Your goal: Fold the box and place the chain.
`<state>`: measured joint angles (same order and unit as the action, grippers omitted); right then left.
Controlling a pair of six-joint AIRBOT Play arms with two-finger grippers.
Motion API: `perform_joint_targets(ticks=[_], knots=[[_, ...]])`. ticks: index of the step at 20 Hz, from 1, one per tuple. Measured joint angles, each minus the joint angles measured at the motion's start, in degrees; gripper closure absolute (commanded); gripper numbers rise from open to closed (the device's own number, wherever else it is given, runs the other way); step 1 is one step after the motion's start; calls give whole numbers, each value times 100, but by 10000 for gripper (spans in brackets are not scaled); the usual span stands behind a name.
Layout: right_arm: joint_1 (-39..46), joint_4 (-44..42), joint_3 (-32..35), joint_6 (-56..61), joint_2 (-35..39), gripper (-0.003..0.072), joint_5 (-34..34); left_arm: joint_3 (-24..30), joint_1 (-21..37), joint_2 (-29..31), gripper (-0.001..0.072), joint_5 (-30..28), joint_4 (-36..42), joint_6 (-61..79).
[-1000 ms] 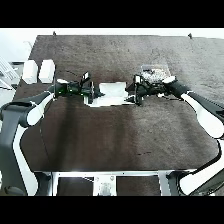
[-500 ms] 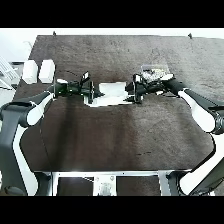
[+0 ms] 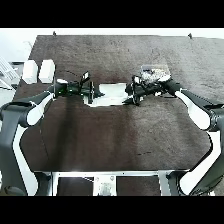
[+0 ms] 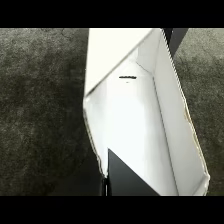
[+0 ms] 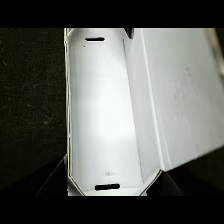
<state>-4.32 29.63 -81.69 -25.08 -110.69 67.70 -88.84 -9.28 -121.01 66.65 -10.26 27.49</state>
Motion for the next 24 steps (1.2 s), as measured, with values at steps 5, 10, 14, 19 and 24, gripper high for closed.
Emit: perform_joint_targets(ticks=[5, 10, 14, 19, 24], knots=[[-42, -125, -2, -63, -101, 54, 87, -2, -2, 2, 689, 0, -2, 2], [-46, -254, -44, -236, -195, 54, 79, -2, -2, 2, 689, -4, 2, 2], [-46, -295, -63, -341, -216, 54, 57, -2, -2, 2, 689, -9, 4, 0], [-50, -339, -83, -448, -297, 55, 59, -2, -2, 2, 689, -9, 4, 0], [-42, -260, -339, -485, -424, 54, 345, 0, -2, 0, 689, -9, 4, -2]])
